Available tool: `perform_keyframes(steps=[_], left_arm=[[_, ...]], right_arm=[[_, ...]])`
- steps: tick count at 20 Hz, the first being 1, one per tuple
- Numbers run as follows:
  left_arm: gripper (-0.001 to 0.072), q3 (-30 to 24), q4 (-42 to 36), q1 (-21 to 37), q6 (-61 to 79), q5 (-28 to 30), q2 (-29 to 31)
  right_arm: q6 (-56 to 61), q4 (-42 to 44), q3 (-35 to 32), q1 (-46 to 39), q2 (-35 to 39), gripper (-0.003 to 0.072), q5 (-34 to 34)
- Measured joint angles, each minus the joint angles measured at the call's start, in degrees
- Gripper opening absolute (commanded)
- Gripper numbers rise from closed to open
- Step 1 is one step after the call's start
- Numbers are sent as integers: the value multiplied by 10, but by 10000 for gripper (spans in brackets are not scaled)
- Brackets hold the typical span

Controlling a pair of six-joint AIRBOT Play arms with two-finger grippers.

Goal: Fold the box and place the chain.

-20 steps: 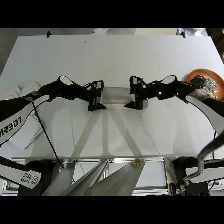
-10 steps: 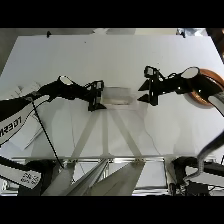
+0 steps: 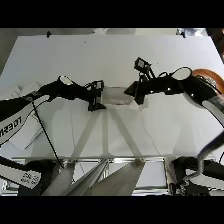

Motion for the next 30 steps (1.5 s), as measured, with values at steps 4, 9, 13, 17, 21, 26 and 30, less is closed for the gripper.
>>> perform_keyframes(steps=[4, 9, 13, 17, 21, 26, 30], left_arm=[[143, 0, -1, 0, 0, 0, 0], [143, 0, -1, 0, -2, 0, 0], [143, 0, -1, 0, -1, 0, 0], [143, 0, -1, 0, -1, 0, 0], [143, 0, -1, 0, 0, 0, 0], [143, 0, -1, 0, 0, 0, 0], [143, 0, -1, 0, 0, 0, 0]], right_arm=[[55, 29, 0, 14, -48, 5, -111], [91, 35, 0, 19, -97, 6, -129], [97, 32, 0, 19, -93, 7, -107], [97, 12, 1, 20, -31, 8, -80], [97, -97, 1, 20, 49, 27, -45], [95, -285, 0, 18, 89, 282, 9], [59, -348, -3, 13, 62, 366, 24]])
